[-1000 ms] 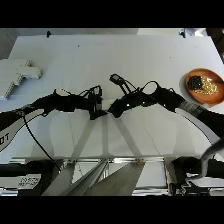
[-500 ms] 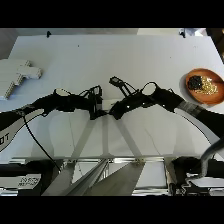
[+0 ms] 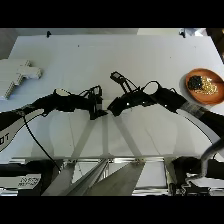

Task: Fold the box and place the chain.

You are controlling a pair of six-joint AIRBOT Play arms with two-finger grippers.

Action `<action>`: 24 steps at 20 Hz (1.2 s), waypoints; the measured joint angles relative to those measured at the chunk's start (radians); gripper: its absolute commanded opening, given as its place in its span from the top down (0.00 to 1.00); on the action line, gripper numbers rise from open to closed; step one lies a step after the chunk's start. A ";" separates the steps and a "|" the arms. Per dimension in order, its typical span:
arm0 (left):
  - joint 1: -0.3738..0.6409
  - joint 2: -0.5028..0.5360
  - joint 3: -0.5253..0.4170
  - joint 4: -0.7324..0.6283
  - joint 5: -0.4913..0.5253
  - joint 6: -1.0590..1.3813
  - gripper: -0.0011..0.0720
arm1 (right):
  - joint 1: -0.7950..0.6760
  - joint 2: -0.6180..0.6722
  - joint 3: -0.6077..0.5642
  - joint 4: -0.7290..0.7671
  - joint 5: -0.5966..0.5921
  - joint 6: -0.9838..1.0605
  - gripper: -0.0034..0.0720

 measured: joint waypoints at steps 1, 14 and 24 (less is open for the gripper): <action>0.000 0.000 0.000 0.002 0.000 0.002 0.47 | 0.000 -0.010 0.000 0.004 -0.003 0.000 0.95; 0.000 0.000 0.000 -0.003 0.000 -0.004 0.47 | -0.015 0.064 0.000 -0.029 -0.058 -0.005 0.94; 0.000 0.000 0.000 -0.001 0.000 0.000 0.47 | -0.206 0.171 -0.097 -0.028 0.054 -0.028 0.94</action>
